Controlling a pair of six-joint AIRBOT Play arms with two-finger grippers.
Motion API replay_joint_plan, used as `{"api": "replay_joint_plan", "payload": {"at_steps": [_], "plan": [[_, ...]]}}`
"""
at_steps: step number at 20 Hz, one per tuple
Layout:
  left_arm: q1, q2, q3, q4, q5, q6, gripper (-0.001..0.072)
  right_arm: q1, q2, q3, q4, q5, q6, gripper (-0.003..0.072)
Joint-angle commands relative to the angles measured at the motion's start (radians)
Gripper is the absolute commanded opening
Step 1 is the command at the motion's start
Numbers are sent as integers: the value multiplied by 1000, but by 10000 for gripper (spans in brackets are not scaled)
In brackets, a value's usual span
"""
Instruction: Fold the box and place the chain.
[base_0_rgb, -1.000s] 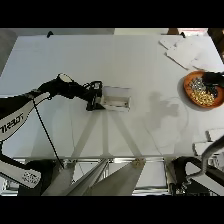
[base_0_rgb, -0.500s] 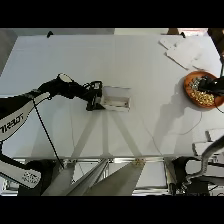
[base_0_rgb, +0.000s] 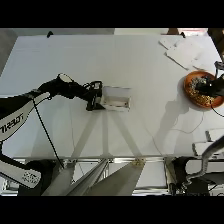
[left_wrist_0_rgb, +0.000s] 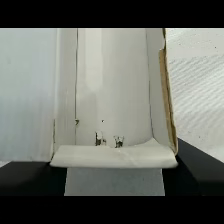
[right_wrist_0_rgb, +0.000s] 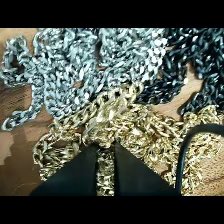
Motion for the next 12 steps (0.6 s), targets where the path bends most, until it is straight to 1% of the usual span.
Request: {"api": "replay_joint_plan", "payload": {"at_steps": [1, 4, 8, 12], "plan": [[0, 0, 0, 0, 0, 0, 376, 0, -5, -1, 6, 23, -9, 10], [0, 0, 0, 1, 1, 0, 376, 0, 29, -1, 5, 42, -35, 11], [0, 0, 0, 0, 0, 0, 376, 0, 146, -2, 2, 45, -35, 9], [0, 0, 0, 0, 0, 0, 376, 7, 276, -2, 2, 86, -35, 8]]}}
